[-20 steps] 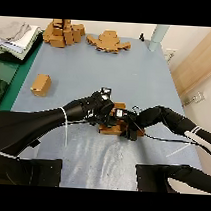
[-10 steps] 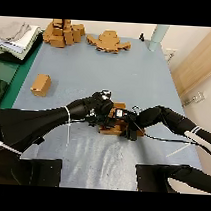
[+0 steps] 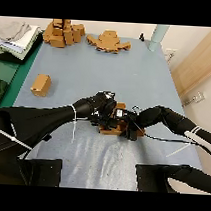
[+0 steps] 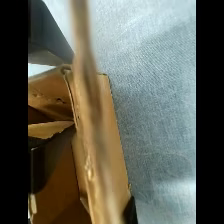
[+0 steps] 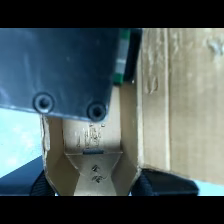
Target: Fold the box.
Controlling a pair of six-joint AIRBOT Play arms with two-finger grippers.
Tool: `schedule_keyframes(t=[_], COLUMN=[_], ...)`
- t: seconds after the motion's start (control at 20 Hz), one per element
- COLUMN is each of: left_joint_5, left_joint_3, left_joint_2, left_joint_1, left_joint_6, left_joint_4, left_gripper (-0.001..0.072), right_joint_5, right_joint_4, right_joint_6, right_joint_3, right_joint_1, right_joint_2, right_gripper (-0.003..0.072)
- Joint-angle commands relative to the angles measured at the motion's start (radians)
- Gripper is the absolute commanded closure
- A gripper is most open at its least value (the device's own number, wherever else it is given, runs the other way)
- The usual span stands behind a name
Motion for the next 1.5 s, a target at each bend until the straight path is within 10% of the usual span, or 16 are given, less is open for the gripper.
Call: schedule_keyframes(t=[0.0,0.25,0.4,0.6,0.7,1.05,1.1,1.2,1.45], left_joint_5=[-0.003,-0.002,-0.002,-0.003,-0.002,-0.002,-0.002,-0.002,-0.002], left_joint_3=[0.006,0.006,0.006,0.006,0.006,0.006,0.006,0.006,0.006], left_joint_2=[-0.006,-0.006,-0.006,-0.006,-0.006,-0.006,-0.006,-0.006,-0.006], left_joint_1=[-0.005,-0.005,-0.004,-0.004,-0.004,-0.004,-0.004,-0.005,-0.001], left_joint_6=[0.009,0.009,0.004,-0.011,-0.021,-0.026,-0.026,-0.027,-0.037], left_joint_4=[-0.003,-0.005,-0.005,-0.005,-0.004,-0.004,-0.004,-0.005,-0.003], left_gripper=[0.0209,0.021,0.0496,0.0498,0.0696,0.0696,0.0693,0.0178,0.015], right_joint_5=[0.0,0.0,0.0,0.0,0.0,0.0,0.0,0.0,0.0], right_joint_4=[0.0,0.0,0.0,0.0,0.0,0.0,0.0,0.0,0.0], right_joint_6=[0.0,0.0,0.0,0.0,0.0,0.0,0.0,0.0,0.0], right_joint_3=[0.0,0.0,0.0,0.0,0.0,0.0,0.0,0.0,0.0], right_joint_1=[0.0,0.0,0.0,0.0,0.0,0.0,0.0,0.0,0.0], right_joint_2=[0.0,0.0,0.0,0.0,0.0,0.0,0.0,0.0,0.0], right_gripper=[0.0093,0.0094,0.0094,0.0093,0.0094,0.0094,0.0094,0.0094,0.0094])
